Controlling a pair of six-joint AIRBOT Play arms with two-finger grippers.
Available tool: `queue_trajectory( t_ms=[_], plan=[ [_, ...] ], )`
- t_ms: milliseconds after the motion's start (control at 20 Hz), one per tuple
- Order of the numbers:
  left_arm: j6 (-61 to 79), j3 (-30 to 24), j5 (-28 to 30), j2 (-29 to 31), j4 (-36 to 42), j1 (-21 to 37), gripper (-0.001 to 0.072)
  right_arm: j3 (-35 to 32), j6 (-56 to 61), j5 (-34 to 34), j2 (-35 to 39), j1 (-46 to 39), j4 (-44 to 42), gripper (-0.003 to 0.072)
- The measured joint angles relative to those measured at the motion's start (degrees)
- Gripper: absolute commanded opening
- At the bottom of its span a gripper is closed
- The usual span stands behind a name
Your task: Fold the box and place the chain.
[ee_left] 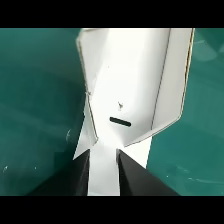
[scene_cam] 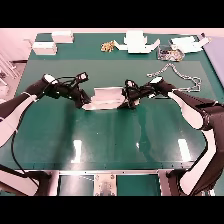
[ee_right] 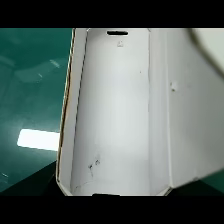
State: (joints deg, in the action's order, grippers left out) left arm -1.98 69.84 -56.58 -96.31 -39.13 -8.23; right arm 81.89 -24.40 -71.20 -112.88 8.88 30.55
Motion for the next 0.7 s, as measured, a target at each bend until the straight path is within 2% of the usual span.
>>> queue_trajectory(
  t_ms=[250, 300, 350, 700],
  plan=[
    [0.4, 0.0, -0.1, -0.1, 0.7, 0.0, 0.0339, 0.0, 0.0, 0.0, 0.0, 0.0, 0.0, 0.0566],
    [0.5, 0.0, -0.1, -0.1, 0.8, -0.1, 0.0455, 0.0, 0.0, 0.0, 0.0, 0.0, 0.0, 0.0566],
    [0.8, 0.0, -0.1, -0.1, 0.8, -0.1, 0.0514, 0.0, 0.0, 0.0, 0.0, 0.0, 0.0, 0.0567],
    [1.9, 0.0, 2.2, -0.2, -1.2, -2.6, 0.0513, 0.0, 0.0, 0.0, 0.0, 0.0, 0.0, 0.0566]
  ],
)
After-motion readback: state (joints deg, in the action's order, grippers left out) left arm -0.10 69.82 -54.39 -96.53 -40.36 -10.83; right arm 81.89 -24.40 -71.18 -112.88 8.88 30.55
